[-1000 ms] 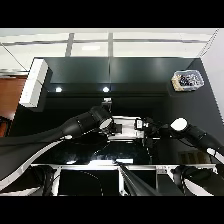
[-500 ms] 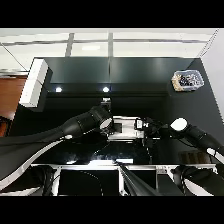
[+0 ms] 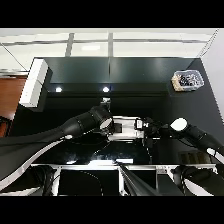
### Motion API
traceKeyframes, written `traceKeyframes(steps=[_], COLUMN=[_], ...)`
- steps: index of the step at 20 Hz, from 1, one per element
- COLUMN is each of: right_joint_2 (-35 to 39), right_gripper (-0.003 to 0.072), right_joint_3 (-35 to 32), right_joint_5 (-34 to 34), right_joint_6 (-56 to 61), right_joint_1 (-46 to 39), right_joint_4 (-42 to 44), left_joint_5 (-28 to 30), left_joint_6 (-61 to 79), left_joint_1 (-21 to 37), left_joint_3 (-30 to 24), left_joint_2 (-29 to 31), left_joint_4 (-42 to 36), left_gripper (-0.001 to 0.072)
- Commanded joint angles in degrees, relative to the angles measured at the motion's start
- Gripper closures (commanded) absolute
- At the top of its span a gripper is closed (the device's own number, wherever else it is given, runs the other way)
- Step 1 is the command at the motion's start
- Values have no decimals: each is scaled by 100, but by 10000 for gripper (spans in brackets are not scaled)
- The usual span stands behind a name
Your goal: Fold the box and place the chain.
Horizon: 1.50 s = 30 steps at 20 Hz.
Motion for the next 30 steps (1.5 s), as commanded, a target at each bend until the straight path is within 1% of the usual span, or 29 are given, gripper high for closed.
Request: traceKeyframes(steps=[1,3,4,5,8,10,15,18,23,24,25,26,27,30], right_joint_2=[-2,-2,4,17,168,321,479,476,428,409,382,356,350,341], right_gripper=[214,213,189,80,79,79,80,79,82,254,295,359,443,449], right_joint_3=[0,0,4,24,131,179,238,238,238,238,238,238,238,238], right_joint_5=[11,22,31,129,426,487,511,393,278,240,177,109,92,-9], right_joint_6=[-2,24,79,142,260,278,275,271,227,229,229,238,258,452], right_joint_1=[2,0,0,0,0,-2,0,0,70,142,221,299,341,372], right_joint_4=[2,-2,13,15,-2,-9,-304,-345,-339,-339,-319,-291,-195,308], left_joint_5=[81,15,-70,-203,-662,-723,-693,-533,-479,-483,-487,-485,-485,-485], left_joint_6=[35,35,31,26,11,-11,-125,-120,-118,-118,-118,-118,-118,-118], left_joint_1=[-4,2,9,9,9,9,7,7,7,7,7,7,7,7], left_joint_3=[2,4,11,50,284,308,219,98,72,72,72,72,72,72], left_joint_2=[0,7,15,20,20,17,0,0,0,0,0,0,0,0], left_joint_4=[-55,-37,2,122,664,734,647,439,387,387,387,387,387,385], left_gripper=[686,687,687,687,687,687,687,686,684,684,684,684,684,684])
